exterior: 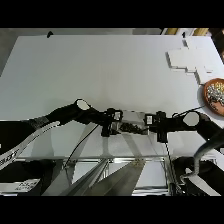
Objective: Fold the box and place the chain.
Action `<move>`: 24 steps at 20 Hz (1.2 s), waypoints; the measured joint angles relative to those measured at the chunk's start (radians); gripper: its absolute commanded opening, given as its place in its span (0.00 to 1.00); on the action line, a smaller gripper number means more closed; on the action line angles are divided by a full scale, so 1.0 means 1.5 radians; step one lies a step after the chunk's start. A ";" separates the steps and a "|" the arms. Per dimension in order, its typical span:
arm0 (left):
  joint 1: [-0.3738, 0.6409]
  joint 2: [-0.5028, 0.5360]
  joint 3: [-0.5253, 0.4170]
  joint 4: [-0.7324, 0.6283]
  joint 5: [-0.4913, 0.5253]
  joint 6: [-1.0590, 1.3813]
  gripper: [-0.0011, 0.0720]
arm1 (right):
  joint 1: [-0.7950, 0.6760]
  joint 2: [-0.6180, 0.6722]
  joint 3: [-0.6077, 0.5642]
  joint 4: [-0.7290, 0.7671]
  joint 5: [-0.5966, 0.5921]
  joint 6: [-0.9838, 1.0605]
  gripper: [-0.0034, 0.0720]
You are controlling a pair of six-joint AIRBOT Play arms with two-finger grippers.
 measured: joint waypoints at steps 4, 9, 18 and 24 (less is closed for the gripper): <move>0.000 0.000 0.000 0.000 0.000 0.000 0.20 | 0.000 0.046 0.000 -0.085 0.022 0.104 0.07; 0.000 0.000 0.000 0.000 0.000 0.000 0.20 | 0.000 0.174 0.000 -0.072 0.079 0.168 0.07; 0.000 0.000 0.000 0.000 0.000 0.000 0.20 | 0.000 0.288 -0.004 0.286 0.099 0.187 0.08; 0.000 0.000 0.000 0.000 0.000 0.000 0.20 | 0.000 0.227 -0.007 0.367 0.045 0.186 0.11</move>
